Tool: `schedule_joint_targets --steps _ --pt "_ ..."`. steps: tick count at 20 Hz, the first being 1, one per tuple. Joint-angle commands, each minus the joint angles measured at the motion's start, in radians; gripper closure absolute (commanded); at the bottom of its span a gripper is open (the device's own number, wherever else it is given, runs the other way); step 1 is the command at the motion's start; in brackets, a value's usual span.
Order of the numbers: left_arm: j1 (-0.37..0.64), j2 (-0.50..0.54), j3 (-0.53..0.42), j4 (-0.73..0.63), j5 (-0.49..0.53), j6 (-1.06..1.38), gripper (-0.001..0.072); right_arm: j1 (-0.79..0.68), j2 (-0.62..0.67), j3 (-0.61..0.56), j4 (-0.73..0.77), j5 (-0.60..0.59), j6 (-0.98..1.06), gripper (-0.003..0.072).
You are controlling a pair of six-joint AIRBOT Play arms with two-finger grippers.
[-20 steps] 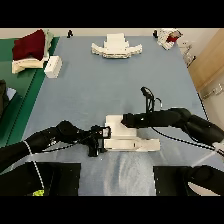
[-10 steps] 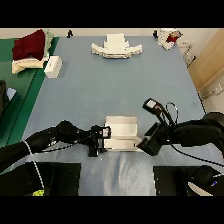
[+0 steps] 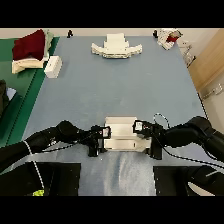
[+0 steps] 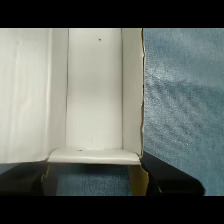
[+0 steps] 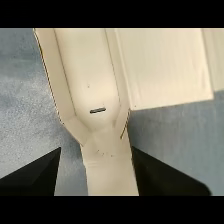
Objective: Fold the box.
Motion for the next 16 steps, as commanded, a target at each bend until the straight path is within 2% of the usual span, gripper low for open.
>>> schedule_joint_targets --steps 1,2,3,4,8,9,11,16 --pt "0.000 0.001 0.001 0.000 0.000 0.000 0.0192 0.000 -0.055 -0.011 0.050 0.109 -0.169 0.0013" --pt "0.000 0.001 0.001 0.000 0.000 0.000 0.0192 0.000 -0.064 -0.011 0.066 0.126 -0.201 0.0029" --pt "0.000 0.001 0.001 0.000 0.000 0.000 0.0191 0.000 -0.069 -0.011 0.084 0.127 -0.217 0.0190" --pt "0.000 0.001 0.001 0.000 0.000 0.000 0.0192 0.001 -0.073 -0.011 0.095 0.125 -0.217 0.0305" --pt "0.000 0.001 0.001 0.000 0.000 0.000 0.0191 0.001 -0.082 -0.011 0.112 0.112 -0.217 0.0528" --pt "0.000 0.001 0.001 0.000 0.000 0.000 0.0192 0.001 -0.084 -0.011 0.119 0.120 -0.217 0.0530" --pt "0.000 0.001 0.001 0.000 0.000 0.000 0.0191 0.001 -0.086 -0.011 0.145 0.142 -0.220 0.0593" --pt "0.000 0.001 0.001 0.000 0.000 0.000 0.0192 0.002 -0.126 -0.011 0.232 0.163 -0.238 0.0592"
